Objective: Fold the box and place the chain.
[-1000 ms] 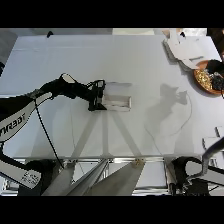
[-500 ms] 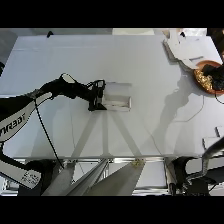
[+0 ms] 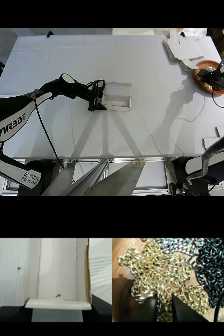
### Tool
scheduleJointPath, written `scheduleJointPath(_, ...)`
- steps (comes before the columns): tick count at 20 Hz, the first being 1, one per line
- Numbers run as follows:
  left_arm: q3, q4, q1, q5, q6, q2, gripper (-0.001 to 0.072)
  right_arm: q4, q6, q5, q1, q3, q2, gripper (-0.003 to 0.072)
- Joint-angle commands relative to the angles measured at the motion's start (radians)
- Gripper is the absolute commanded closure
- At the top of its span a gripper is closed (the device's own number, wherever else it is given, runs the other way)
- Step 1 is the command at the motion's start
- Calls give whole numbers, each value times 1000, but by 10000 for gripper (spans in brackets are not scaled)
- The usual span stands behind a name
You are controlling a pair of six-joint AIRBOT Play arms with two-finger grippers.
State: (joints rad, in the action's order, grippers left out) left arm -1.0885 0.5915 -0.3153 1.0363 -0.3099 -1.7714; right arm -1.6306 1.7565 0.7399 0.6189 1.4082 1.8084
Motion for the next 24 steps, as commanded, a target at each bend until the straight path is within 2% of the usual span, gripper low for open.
scheduleJointPath(1,0,0,0,0,0,0,297,16,-3,31,0,1,8,673)
scheduleJointPath(5,0,0,0,0,0,0,298,15,-13,39,-1,1,-18,674)
scheduleJointPath(9,0,0,0,0,0,0,298,12,-99,49,-4,1,-117,674)
scheduleJointPath(13,0,0,0,0,0,0,298,-45,-172,122,-32,1,-229,676)
scheduleJointPath(18,0,0,0,0,0,0,298,-47,-282,215,-91,1,-379,677)
scheduleJointPath(24,0,0,0,0,0,0,298,-47,-319,406,-198,0,-531,679)
